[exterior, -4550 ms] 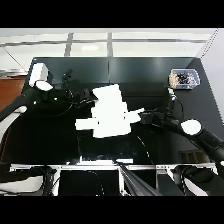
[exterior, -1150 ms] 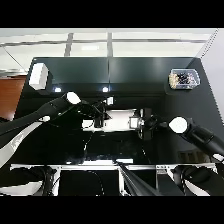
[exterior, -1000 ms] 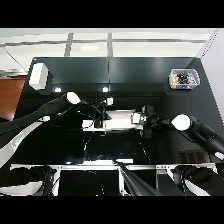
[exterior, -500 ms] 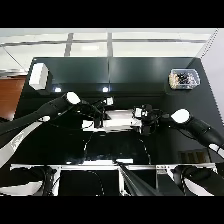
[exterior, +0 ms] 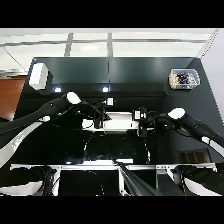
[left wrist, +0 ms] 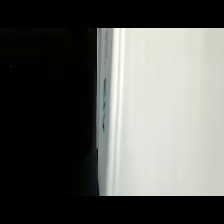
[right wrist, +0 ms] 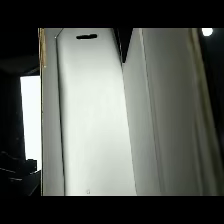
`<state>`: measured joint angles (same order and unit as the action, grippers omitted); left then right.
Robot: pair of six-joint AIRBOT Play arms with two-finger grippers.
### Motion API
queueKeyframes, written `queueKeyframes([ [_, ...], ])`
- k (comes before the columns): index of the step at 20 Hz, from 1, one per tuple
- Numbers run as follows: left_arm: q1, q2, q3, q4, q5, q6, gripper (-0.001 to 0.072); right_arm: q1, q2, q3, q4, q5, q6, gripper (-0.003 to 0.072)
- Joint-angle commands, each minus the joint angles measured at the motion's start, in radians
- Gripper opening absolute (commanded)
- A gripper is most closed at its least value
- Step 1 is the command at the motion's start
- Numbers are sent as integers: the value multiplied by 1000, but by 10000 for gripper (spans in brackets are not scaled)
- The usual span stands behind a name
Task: Fold the box and place the chain.
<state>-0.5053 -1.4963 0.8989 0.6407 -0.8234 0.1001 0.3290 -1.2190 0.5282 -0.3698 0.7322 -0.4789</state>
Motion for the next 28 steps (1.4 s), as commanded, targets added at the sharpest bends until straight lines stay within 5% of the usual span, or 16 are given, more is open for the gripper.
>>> queueKeyframes([
  [1, 0, 0, 1, -2, 3, -2, 28, -1, -30, 0, -7, 10, -23, 709],
  [24, 0, 0, 1, -2, 0, -2, 28, 34, -39, 8, -163, -64, 195, 706],
  [26, 0, 0, 1, -2, 0, -2, 28, 34, -39, 8, -163, -64, 195, 580],
  [28, 0, 0, 1, -2, 3, -2, 28, 34, -39, 8, -163, -64, 195, 578],
])
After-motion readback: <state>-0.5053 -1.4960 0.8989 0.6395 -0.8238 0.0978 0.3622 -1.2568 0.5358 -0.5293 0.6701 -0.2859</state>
